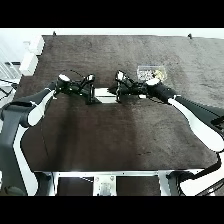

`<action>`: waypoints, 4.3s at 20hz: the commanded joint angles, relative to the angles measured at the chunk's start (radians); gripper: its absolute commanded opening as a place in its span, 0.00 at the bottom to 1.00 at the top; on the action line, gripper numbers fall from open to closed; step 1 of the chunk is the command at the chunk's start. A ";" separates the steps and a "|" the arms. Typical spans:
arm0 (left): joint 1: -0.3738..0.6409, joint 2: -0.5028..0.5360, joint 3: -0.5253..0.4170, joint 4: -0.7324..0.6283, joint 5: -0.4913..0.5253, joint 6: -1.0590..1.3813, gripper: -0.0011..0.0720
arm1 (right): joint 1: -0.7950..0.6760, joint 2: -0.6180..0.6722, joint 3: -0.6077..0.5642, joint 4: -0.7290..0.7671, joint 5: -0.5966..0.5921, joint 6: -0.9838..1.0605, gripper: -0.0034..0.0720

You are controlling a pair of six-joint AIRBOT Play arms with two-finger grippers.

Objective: Fold the box and place the chain.

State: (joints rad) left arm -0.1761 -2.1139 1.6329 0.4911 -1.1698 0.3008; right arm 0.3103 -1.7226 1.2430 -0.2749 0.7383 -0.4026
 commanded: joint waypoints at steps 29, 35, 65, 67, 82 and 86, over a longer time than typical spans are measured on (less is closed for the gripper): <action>-0.001 0.001 0.000 0.001 0.000 0.003 0.56 | -0.031 -0.015 0.089 -0.001 0.194 0.290 0.16; -0.001 0.001 0.000 0.001 0.000 0.003 0.56 | -0.031 -0.116 0.091 -0.141 0.195 0.547 0.06; -0.001 0.000 0.000 -0.006 -0.013 0.002 0.55 | -0.263 0.811 -0.499 -0.189 -0.027 0.708 0.06; -0.001 0.005 0.000 -0.013 -0.019 -0.047 0.04 | -0.299 0.867 -0.578 -0.189 -0.033 0.708 0.06; 0.404 0.384 -0.005 0.122 0.370 -0.682 0.04 | -0.367 0.921 -0.633 -0.188 -0.036 0.708 0.06; 0.490 0.378 -0.076 0.129 0.584 -0.793 0.04 | -0.366 0.921 -0.635 -0.185 -0.040 0.708 0.06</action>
State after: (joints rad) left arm 0.2520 -1.7439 1.5955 0.5980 -0.7479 -0.3790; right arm -0.0559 -0.8021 0.6090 -0.4633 0.7021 0.3054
